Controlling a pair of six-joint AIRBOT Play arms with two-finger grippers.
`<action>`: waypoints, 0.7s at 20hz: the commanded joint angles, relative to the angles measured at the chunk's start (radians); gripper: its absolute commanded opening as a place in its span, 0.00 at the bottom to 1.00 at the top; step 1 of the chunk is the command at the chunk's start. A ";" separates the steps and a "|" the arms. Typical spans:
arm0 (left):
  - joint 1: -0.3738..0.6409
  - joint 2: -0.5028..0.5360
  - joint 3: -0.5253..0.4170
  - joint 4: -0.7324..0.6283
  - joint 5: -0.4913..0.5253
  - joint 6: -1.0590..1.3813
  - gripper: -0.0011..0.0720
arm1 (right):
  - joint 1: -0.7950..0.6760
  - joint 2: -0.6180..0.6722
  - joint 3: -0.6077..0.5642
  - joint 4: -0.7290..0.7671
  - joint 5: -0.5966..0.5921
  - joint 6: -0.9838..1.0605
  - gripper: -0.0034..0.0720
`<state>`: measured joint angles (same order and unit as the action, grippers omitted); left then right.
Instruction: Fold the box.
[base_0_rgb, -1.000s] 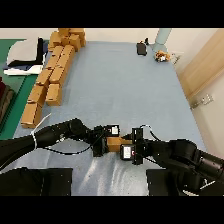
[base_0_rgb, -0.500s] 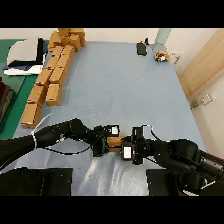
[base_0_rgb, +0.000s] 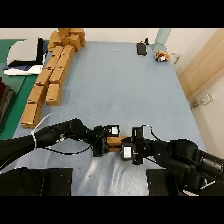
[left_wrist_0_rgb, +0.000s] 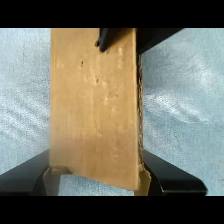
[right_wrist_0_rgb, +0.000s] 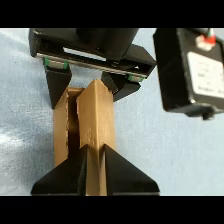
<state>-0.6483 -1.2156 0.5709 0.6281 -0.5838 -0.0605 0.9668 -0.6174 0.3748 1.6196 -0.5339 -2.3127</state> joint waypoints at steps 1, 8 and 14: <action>0.000 0.000 0.000 0.000 0.000 0.000 0.73 | 0.001 0.000 -0.003 0.027 -0.013 0.000 0.25; 0.000 0.000 0.000 0.000 0.000 0.000 0.73 | 0.001 -0.018 -0.004 0.091 -0.044 0.000 0.25; 0.000 0.000 0.000 0.000 0.000 0.000 0.73 | 0.001 -0.050 -0.002 0.124 -0.047 0.000 0.43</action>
<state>-0.6483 -1.2156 0.5709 0.6281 -0.5838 -0.0601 0.9672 -0.6590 0.3710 1.7275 -0.5774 -2.3127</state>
